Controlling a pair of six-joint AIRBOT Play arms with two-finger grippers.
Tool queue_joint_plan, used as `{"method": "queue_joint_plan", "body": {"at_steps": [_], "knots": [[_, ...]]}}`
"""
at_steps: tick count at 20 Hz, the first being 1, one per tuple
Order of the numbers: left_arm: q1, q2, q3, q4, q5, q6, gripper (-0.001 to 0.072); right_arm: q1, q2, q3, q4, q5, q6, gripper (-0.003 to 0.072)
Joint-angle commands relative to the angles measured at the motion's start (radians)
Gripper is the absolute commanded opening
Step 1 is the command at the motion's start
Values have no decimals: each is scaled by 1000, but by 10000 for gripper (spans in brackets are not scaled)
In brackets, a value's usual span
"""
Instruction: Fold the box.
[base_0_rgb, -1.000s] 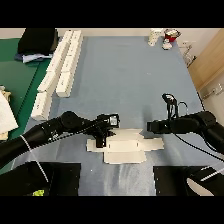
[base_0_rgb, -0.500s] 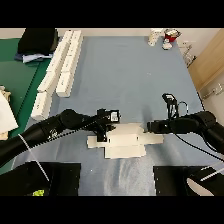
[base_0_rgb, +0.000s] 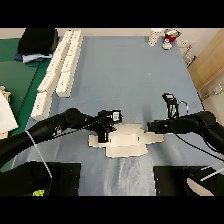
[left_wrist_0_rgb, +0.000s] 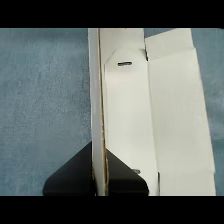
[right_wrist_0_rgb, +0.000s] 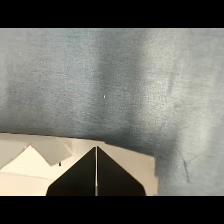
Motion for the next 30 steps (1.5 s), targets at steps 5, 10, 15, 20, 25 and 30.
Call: {"method": "queue_joint_plan", "body": {"at_steps": [5, 10, 15, 20, 25, 30], "knots": [[-1, -13, -1, 5, -94, -31, 14, 0, 0, 1, 0, -4, 1, 0], [0, -12, -1, 5, -104, -30, 14, 0, 1, 2, 4, -46, 1, 0], [0, -12, -1, 5, -105, -30, 14, 8, 8, 69, 79, -338, -26, -1], [-1, -12, -1, 5, -106, -30, 14, 317, 107, 71, 52, -369, 44, -3], [-1, -12, -1, 5, -105, -30, 14, 795, 117, 71, -166, -350, 86, 647], [-1, -12, -1, 5, -106, -30, 14, 871, -36, 71, -373, -309, -125, 716]]}}
